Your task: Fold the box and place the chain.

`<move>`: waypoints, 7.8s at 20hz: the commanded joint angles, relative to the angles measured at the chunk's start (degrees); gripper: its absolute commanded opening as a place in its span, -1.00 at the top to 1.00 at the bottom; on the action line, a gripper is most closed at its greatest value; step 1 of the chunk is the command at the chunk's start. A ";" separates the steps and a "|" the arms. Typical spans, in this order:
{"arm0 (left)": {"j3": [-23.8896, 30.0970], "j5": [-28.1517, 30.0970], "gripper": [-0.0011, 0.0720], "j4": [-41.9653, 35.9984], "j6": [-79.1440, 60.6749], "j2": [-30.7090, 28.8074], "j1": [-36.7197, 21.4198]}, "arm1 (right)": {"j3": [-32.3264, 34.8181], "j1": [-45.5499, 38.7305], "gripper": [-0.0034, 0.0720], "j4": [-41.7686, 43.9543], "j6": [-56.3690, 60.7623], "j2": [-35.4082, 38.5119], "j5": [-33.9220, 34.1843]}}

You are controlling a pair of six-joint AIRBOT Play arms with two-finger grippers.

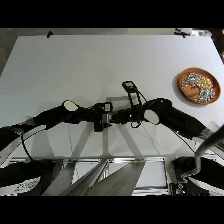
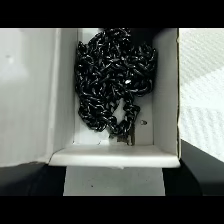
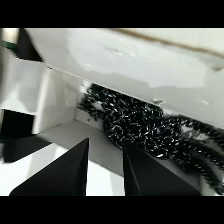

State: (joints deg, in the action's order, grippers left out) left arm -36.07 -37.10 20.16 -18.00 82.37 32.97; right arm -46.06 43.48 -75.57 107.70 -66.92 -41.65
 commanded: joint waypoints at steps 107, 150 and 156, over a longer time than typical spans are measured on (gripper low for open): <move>0.00 0.00 0.55 0.00 0.00 -0.02 -0.02 | 3.65 -12.20 0.87 27.23 -59.12 -2.89 -0.52; 0.00 0.02 0.55 0.00 0.00 -0.02 -0.02 | -23.74 -20.87 0.89 21.29 -65.37 -20.50 -34.16; 0.00 0.00 0.55 0.00 0.00 -0.02 -0.02 | -23.67 -16.17 0.86 12.81 -71.80 -16.96 -35.58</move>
State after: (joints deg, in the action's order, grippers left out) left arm -36.07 -37.10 20.14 -18.00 82.39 32.97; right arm -69.69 25.21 -59.27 39.92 -85.43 -76.12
